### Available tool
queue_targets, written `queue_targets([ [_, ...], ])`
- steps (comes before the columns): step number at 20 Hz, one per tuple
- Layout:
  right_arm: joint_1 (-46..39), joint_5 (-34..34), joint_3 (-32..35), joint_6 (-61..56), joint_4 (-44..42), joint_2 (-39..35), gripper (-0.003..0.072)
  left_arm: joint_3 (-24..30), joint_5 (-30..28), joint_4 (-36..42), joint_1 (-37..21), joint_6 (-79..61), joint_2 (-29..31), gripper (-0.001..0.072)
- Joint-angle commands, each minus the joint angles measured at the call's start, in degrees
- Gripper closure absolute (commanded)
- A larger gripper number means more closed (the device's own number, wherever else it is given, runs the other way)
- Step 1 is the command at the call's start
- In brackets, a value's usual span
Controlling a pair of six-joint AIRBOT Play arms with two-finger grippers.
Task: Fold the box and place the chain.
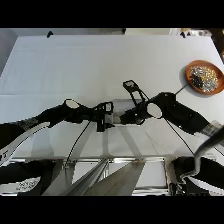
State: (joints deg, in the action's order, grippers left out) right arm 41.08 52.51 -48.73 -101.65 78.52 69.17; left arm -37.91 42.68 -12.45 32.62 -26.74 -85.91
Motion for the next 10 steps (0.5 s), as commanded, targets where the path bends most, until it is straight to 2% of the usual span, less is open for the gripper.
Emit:
queue_targets([
  [1, 0.0, 0.4, 0.2, 0.1, -0.7, 0.8, 0.0571, 0.0, 0.0, 0.0, 0.0, 0.0, 0.0, 0.0500],
  [2, 0.0, 1.0, 0.2, 0.2, -0.9, 0.5, 0.0546, 0.0, 0.0, 0.0, 0.0, 0.0, 0.0, 0.0500],
  [3, 0.0, 1.7, 0.1, 0.2, -1.0, -0.2, 0.0465, 0.0, 0.0, 0.0, 0.0, 0.0, 0.0, 0.0500],
  [4, 0.0, 2.7, -0.1, 0.7, -1.0, -1.3, 0.0416, 0.0, 0.0, 0.0, 0.0, 0.0, 0.0, 0.0500],
  [7, -0.6, 10.9, -3.4, 3.2, 1.9, -6.6, 0.0410, 0.0, 0.0, 0.0, 0.0, 0.0, 0.0, 0.0500],
  [10, -6.4, 17.2, -5.5, 3.1, 7.1, -12.5, 0.0412, 0.0, 0.0, 0.0, 0.0, 0.0, 0.0, 0.0500],
])
